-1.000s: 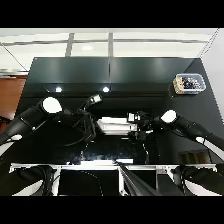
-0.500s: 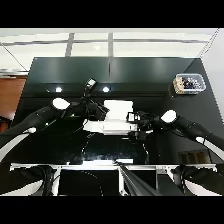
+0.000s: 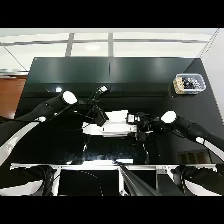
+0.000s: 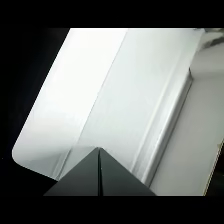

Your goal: Fold the box and place the chain.

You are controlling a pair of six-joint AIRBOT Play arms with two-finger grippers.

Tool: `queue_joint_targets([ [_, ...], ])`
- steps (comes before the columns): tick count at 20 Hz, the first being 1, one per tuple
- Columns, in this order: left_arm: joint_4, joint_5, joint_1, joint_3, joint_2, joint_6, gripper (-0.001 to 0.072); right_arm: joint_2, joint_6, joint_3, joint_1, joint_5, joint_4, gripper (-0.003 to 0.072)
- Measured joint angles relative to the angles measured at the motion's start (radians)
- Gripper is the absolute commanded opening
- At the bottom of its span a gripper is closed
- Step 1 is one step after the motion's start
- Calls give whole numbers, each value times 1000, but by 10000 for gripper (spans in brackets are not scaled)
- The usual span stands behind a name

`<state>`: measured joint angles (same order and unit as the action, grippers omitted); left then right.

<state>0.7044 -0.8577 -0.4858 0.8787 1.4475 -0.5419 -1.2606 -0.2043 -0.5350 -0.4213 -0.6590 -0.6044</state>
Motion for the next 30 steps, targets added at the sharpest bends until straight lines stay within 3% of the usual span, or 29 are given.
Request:
queue_joint_targets([
  [4,50,-35,24,20,-27,-11,34,0,4,0,0,2,1,411],
  [9,134,-123,97,27,-177,-11,35,0,5,0,0,5,2,411],
  [11,177,-175,120,20,-238,-2,96,0,4,0,0,5,2,411],
  [13,210,-221,126,-2,-275,21,99,0,4,0,0,6,2,411],
  [14,220,-235,124,-19,-285,32,175,0,4,0,0,6,2,412],
  [15,228,-241,118,-37,-292,44,476,0,3,0,0,6,2,411],
  [16,235,-242,111,-60,-297,62,711,0,3,0,0,6,2,411],
  [21,248,-24,48,-201,-306,251,703,0,3,0,0,6,1,411],
  [25,221,87,-14,-248,-287,362,691,0,3,0,0,6,1,412],
  [26,205,101,-28,-253,-280,376,627,0,3,0,0,6,0,412],
  [28,184,121,-50,-259,-269,395,268,0,3,0,0,6,1,412],
  [29,172,126,-56,-261,-266,401,202,0,3,0,0,6,1,411],
  [30,154,132,-61,-261,-263,406,202,0,3,0,0,6,1,411],
])
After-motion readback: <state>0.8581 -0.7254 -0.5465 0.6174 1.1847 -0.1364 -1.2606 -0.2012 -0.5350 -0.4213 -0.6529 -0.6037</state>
